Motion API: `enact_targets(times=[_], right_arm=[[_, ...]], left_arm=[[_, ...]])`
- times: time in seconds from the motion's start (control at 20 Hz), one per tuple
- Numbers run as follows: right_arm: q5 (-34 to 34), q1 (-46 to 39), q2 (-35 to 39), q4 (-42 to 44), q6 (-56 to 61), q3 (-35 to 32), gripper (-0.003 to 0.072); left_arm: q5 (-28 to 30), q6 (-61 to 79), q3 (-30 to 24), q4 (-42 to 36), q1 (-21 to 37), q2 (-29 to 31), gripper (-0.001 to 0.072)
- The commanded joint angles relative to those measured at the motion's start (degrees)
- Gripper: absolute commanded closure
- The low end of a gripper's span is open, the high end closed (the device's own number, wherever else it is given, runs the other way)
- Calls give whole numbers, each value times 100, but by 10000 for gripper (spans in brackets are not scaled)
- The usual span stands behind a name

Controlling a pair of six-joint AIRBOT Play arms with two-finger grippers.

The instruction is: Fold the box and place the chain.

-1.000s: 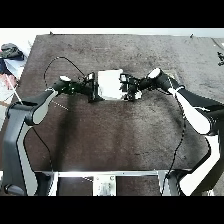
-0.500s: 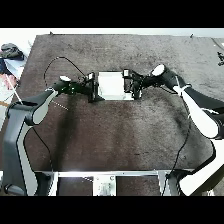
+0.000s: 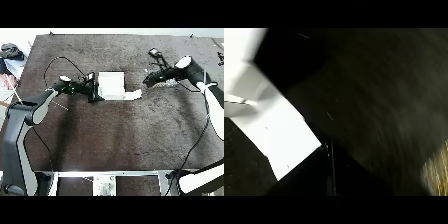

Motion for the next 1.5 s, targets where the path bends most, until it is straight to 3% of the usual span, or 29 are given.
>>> enact_targets(times=[0.0,0.5,0.65,0.7,0.75,0.95,1.0,1.05,1.1,1.3,1.4,1.45], right_arm=[[343,-487,-46,13,1414,-9,674],[1340,-511,-1298,1384,1440,-9,674],[1576,-435,-1484,2181,1158,-7,673],[1596,-382,-1497,2382,1097,-7,644],[1596,-306,-1497,2463,1082,-4,517],[1622,-85,-1491,2677,1014,109,503],[1622,-55,-1475,2677,1016,170,462],[1628,-33,-1471,2675,1023,260,126],[1663,-7,-1471,2669,1036,337,-19],[1788,20,-1462,2669,1327,474,-19],[1875,118,-1458,2651,1425,476,242],[1875,188,-1456,2647,1493,476,248]], left_arm=[[0,4,0,2,2,0,182],[0,4,0,2,2,0,182],[-2,4,0,2,2,0,181],[0,4,0,2,2,0,182],[-2,4,0,2,2,0,182],[0,4,0,2,2,0,181],[-2,4,0,2,2,0,182],[0,4,0,2,2,0,182],[0,4,0,2,2,0,182],[-2,4,0,2,2,0,182],[0,4,0,2,2,0,182],[0,4,0,2,2,0,181]])
